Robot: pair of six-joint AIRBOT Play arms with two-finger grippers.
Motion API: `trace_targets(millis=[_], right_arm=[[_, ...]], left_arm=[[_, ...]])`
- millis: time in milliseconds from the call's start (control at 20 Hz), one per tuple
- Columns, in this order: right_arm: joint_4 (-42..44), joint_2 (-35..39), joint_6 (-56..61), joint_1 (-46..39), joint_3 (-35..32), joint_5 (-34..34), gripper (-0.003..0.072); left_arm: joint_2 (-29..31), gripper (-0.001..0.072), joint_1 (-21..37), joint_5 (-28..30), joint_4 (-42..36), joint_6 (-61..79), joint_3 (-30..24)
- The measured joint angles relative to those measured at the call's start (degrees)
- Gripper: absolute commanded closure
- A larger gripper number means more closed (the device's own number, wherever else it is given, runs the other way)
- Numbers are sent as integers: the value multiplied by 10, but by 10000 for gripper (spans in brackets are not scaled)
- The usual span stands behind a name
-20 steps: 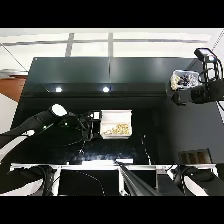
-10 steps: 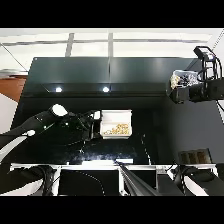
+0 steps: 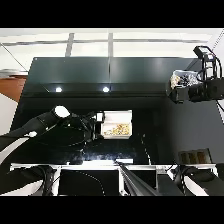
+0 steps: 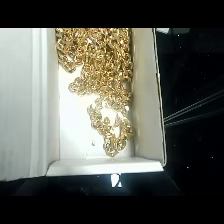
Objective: Fold the box and place the chain.
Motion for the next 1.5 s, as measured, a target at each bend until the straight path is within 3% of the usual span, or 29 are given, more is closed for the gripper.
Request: trace_targets(millis=[50, 100, 200, 400, 550, 750, 950, 1500], right_arm=[[0, 0, 0, 0, 0, 0, 173], [0, 0, 0, 0, -1, 1, 171], [5, -2, 0, 0, -2, 4, -30], [76, -29, -54, 2, -4, 19, -31], [140, -69, -124, 23, -4, 74, -21], [180, -147, -198, 68, -4, 145, -22], [213, -212, -299, 116, -4, 159, -21], [250, -212, -445, 142, 1, 21, -22]], left_arm=[[0, 282, 0, 0, 0, -1, 0], [0, 317, 0, 0, 0, 0, 0], [0, 317, 0, 1, 0, 0, 0], [0, 317, 0, 1, 1, 0, 0], [0, 316, 0, 1, 1, 0, 0], [0, 317, 0, 1, 1, 0, 0], [0, 317, 0, 1, 1, 0, 0], [0, 317, -1, 2, 2, 0, 0]])
